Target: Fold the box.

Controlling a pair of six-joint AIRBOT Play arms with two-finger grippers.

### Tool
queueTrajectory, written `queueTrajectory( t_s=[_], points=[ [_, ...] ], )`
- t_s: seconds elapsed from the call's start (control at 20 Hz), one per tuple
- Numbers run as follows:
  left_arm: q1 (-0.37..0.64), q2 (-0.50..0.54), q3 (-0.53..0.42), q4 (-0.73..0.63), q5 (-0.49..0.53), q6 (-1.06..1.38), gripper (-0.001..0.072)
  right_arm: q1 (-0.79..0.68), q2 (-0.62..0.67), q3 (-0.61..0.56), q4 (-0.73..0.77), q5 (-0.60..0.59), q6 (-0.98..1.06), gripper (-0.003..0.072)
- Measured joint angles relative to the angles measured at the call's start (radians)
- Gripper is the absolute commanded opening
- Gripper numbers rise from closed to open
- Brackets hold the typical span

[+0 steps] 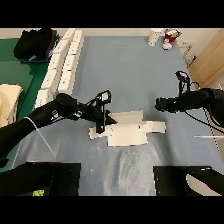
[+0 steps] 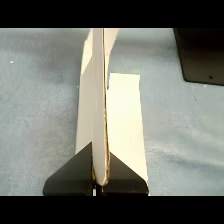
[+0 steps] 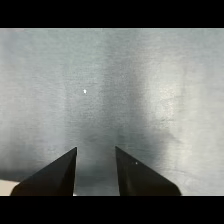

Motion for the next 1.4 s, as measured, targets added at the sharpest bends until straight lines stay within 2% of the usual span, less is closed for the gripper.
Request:
queueTrajectory(
  t_s=[0.15, 0.35, 0.7, 1.05, 1.4],
  points=[
    [-0.025, -0.003, -0.036, -0.018, 0.058, 0.026, 0.0011, 0.0, 0.0, 0.0, 0.008, 0.005, 0.005, 0.037],
    [-0.036, -0.007, -0.05, -0.011, 0.084, 0.034, 0.001, 0.0, 0.0, 0.0, 0.014, 0.005, 0.009, 0.037],
    [-0.04, -0.021, 0.034, 0.13, -0.002, -0.071, 0.001, 0.0, 0.0, 0.0, 0.02, 0.006, 0.009, 0.0366],
    [-0.031, -0.086, 0.071, 0.129, -0.052, -0.131, 0.0011, 0.0, 0.0, 0.0, 0.027, 0.006, 0.01, 0.0366],
    [-0.013, -0.103, 0.072, 0.126, -0.071, -0.155, 0.0011, 0.0, 0.0, 0.0, 0.038, 0.005, 0.009, 0.0364]
  ],
)
